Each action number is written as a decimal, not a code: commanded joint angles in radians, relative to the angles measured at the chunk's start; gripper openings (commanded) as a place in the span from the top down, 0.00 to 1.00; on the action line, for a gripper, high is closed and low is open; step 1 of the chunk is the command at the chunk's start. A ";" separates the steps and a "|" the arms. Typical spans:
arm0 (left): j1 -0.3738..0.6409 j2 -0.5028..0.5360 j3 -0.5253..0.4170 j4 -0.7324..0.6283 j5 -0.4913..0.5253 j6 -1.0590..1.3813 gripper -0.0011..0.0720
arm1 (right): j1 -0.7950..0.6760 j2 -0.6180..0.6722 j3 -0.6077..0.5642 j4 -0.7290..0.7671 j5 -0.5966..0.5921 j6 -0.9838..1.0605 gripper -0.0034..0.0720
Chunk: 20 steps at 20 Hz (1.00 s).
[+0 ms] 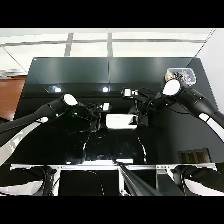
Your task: Fold the box and place the chain.
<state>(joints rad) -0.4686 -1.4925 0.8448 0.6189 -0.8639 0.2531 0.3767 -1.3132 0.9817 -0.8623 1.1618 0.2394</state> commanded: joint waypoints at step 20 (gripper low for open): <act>0.000 -0.001 0.001 0.000 0.000 0.001 0.35 | 0.018 -0.002 -0.003 -0.029 -0.025 0.123 0.54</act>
